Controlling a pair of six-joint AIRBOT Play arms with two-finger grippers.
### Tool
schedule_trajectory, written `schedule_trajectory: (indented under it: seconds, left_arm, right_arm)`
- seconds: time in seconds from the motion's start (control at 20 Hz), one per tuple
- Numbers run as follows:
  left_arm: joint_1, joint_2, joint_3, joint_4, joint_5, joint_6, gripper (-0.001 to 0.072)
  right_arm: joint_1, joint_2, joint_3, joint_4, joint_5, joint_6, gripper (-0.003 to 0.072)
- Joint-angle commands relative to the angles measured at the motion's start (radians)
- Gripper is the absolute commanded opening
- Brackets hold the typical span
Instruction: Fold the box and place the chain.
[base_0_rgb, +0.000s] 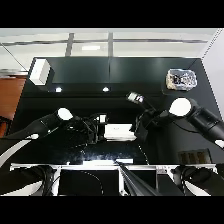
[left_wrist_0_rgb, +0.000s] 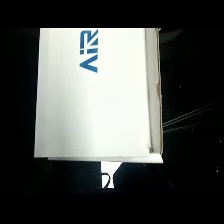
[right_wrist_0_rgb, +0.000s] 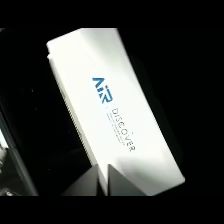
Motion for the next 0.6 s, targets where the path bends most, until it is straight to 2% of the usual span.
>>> schedule_trajectory:
  seconds: [0.0, 0.1, 0.25, 0.35, 0.55]
  left_arm:
    - [-0.001, -0.001, 0.001, 0.0, 0.001, 0.001, 0.0222]
    - [-0.001, -0.001, 0.001, 0.0, 0.001, 0.001, 0.0222]
    - [-0.001, -0.001, 0.001, 0.0, 0.001, 0.001, 0.0221]
    - [-0.001, -0.001, 0.001, 0.0, 0.001, 0.001, 0.0221]
    - [-0.001, -0.001, 0.001, 0.0, 0.001, 0.001, 0.0222]
  right_arm:
    - [-0.089, 0.008, 0.007, 0.048, 0.058, 0.292, 0.0035]
    - [-0.135, -0.004, -0.053, 0.277, 0.032, 0.289, 0.0035]
    - [-0.108, -0.083, -0.111, 0.561, 0.021, 0.203, 0.0036]
    - [-0.056, -0.152, -0.111, 0.637, 0.015, 0.162, 0.0036]
    - [-0.019, -0.243, -0.111, 0.6, -0.016, 0.159, 0.0037]
